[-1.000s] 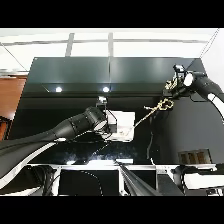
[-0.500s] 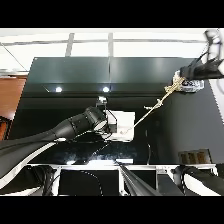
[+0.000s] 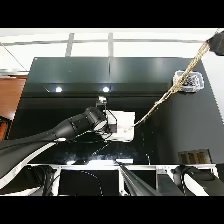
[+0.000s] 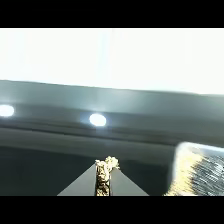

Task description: Fold the box and place the chain.

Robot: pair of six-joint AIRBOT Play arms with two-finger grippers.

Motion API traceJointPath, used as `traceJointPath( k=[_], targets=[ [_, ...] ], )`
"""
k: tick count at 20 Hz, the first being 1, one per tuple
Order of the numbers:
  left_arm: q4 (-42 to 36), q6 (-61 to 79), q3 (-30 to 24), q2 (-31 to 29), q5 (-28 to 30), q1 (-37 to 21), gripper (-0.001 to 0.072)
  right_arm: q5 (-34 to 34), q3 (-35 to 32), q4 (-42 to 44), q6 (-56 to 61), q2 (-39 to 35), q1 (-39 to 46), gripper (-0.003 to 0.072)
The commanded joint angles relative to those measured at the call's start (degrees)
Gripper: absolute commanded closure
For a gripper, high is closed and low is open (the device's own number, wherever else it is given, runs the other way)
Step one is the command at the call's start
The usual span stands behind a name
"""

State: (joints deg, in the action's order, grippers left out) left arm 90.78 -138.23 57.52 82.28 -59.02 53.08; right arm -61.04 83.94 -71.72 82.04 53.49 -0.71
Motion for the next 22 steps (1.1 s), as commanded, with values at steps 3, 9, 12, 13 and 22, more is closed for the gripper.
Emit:
traceJointPath(
  k=[3, 9, 12, 13, 22],
  targets=[
    [0.0, 0.0, 0.0, 0.0, -0.1, 0.0, 0.0680, -2.0, 7.2, 12.6, -4.8, -0.8, -2.6, 0.0677],
    [0.0, 0.0, 0.0, 0.0, -0.1, 0.0, 0.0680, -3.1, 10.7, 20.3, -7.1, -0.8, -4.7, 0.0677],
    [-0.2, 0.0, 0.0, 0.0, -0.2, 0.0, 0.0680, -3.1, 10.7, 25.9, -9.2, -0.8, -5.2, 0.0677],
    [-0.2, 0.0, 0.0, 0.0, -0.2, 0.0, 0.0680, -3.1, 10.7, 26.5, -9.7, -0.8, -5.2, 0.0677],
    [-0.2, 0.0, 0.0, 0.0, -0.2, 0.0, 0.0680, -8.2, 10.7, 31.2, -9.9, -0.8, -5.2, 0.0677]
  ],
)
